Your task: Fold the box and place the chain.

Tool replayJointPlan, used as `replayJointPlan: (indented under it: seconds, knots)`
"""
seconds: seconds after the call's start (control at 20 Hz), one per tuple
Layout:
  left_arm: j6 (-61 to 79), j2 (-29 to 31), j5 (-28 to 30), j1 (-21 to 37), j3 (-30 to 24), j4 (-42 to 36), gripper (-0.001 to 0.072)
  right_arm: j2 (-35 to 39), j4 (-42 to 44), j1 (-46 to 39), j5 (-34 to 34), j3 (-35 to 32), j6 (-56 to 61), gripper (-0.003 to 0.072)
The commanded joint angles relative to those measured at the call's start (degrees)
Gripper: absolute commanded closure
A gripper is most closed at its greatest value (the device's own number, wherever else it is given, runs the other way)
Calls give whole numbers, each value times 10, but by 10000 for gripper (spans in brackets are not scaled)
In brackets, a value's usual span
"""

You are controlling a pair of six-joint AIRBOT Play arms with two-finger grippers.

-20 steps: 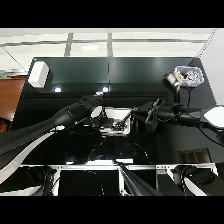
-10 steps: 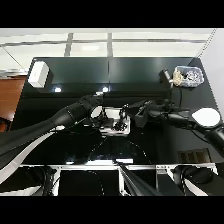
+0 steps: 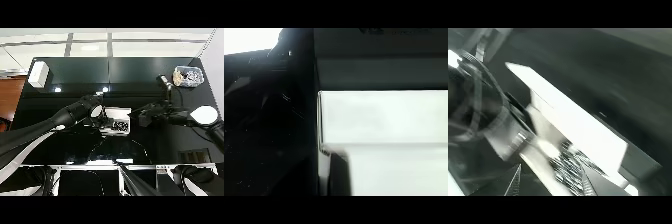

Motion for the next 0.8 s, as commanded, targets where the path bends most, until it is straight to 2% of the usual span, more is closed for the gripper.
replayJointPlan:
  seconds: [0.0,0.15,0.2,0.25,0.3,0.4,0.6,0.7,0.75]
  knots:
    - [0,-5,0,0,-1,1,685,15,-44,-91,90,9,8,247]
    - [0,-2,-21,0,10,-16,680,15,-46,-117,134,8,8,247]
    - [-1,0,-34,0,17,-11,604,15,-47,-116,141,8,8,246]
    - [-1,5,-43,0,25,-11,344,15,-47,-115,146,8,8,246]
    - [-3,12,-44,0,31,-7,150,15,-47,-115,148,8,8,246]
    - [-2,41,-44,0,35,9,137,15,-47,-115,147,8,8,246]
    - [48,140,-72,2,23,69,137,15,-47,-115,146,8,8,246]
    - [47,193,-91,33,-17,116,137,15,-47,-115,145,8,8,246]
    - [47,217,-91,74,-50,118,137,15,-48,-115,145,8,8,246]
